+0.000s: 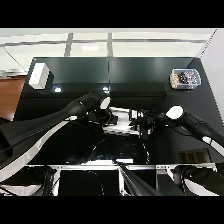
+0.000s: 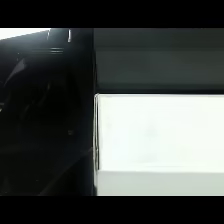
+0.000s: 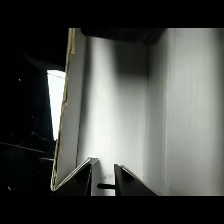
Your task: Fold the box and place the chain.
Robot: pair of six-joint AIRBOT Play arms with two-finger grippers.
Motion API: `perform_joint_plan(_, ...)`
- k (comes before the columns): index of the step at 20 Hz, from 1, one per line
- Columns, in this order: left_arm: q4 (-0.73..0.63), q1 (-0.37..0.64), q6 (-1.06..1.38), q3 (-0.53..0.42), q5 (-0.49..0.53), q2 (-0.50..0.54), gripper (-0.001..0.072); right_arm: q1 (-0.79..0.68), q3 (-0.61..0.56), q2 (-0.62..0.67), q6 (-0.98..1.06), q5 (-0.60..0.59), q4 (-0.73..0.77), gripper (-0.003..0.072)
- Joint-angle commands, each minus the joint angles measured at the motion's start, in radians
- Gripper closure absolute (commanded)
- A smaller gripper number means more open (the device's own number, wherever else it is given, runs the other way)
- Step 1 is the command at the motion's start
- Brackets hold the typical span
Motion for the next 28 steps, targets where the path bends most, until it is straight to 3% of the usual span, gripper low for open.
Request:
perform_joint_plan(1,-0.006,0.0,-0.001,0.001,0.001,0.0,0.0685,0.019,0.0,-0.022,0.004,-0.039,0.047,0.0491)
perform_joint_plan(2,-0.006,0.0,-0.011,0.001,0.001,0.0,0.0685,0.019,0.0,-0.022,0.016,-0.055,0.046,0.0298)
perform_joint_plan(3,-0.01,0.0,-0.017,0.001,0.003,0.0,0.0685,0.018,0.0,-0.022,0.017,-0.063,0.045,0.0312)
perform_joint_plan(4,-0.023,0.0,-0.028,0.001,0.005,0.0,0.0685,0.013,0.0,-0.022,0.018,-0.075,0.04,0.0445)
perform_joint_plan(5,-0.032,0.0,-0.043,0.001,0.006,-0.001,0.0685,0.005,0.0,-0.022,0.018,-0.082,0.042,0.0428)
perform_joint_plan(6,-0.04,0.0,-0.054,0.001,0.007,-0.001,0.0685,-0.001,0.0,-0.022,0.022,-0.095,0.046,0.0251)
perform_joint_plan(8,-0.054,0.0,-0.064,0.001,0.008,-0.001,0.0685,-0.013,0.0,-0.022,0.021,-0.102,0.045,0.0466)
perform_joint_plan(9,-0.055,0.0,-0.066,0.001,0.007,-0.001,0.0685,-0.016,0.0,-0.022,0.022,-0.1,0.044,0.0472)
perform_joint_plan(10,-0.055,0.0,-0.075,0.001,0.003,-0.001,0.0685,-0.021,0.001,-0.021,0.032,-0.085,0.044,0.0664)
perform_joint_plan(15,-0.068,0.005,-0.109,0.001,0.031,-0.001,0.0684,-0.131,0.004,0.087,0.393,-0.008,-0.055,0.067)
perform_joint_plan(20,-0.08,0.005,-0.095,0.001,0.024,-0.001,0.0683,-0.458,0.03,0.187,1.024,0.18,-0.103,0.067)
perform_joint_plan(23,-0.074,0.003,-0.12,0.003,0.014,-0.008,0.0686,-0.642,0.006,0.181,1.281,0.155,-0.211,0.067)
perform_joint_plan(25,-0.036,0.002,-0.151,0.017,0.006,-0.008,0.0686,-0.696,0.005,0.154,1.372,0.169,-0.27,0.067)
perform_joint_plan(28,0.03,-0.009,-0.151,0.039,-0.04,-0.008,0.0686,-0.658,0.005,0.087,1.335,0.251,-0.278,0.067)
